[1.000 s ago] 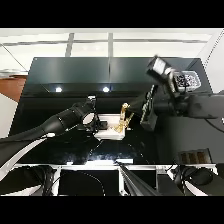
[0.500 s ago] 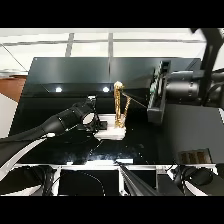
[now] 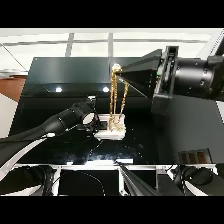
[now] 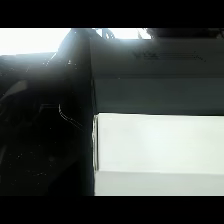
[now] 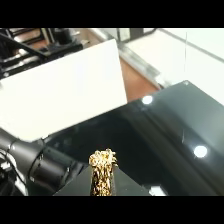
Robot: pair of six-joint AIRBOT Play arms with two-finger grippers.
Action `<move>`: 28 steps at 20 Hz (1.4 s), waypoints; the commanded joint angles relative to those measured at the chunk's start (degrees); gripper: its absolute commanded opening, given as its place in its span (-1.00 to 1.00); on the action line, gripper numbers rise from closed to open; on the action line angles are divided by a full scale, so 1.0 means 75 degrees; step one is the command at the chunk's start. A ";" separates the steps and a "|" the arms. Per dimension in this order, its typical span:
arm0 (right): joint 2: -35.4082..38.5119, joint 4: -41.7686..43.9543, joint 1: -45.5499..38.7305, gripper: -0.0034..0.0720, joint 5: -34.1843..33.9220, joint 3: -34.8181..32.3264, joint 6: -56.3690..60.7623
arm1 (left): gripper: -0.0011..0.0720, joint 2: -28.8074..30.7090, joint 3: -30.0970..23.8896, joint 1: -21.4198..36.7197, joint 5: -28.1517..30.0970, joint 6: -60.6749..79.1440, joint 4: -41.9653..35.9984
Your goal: Fold the box and place the chain.
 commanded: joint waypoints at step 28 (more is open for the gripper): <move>-0.1376 -0.1920 0.0688 0.70 0.2565 -0.6006 -0.4229 | -0.88 0.0000 0.0003 0.0000 -0.0003 0.0000 0.0061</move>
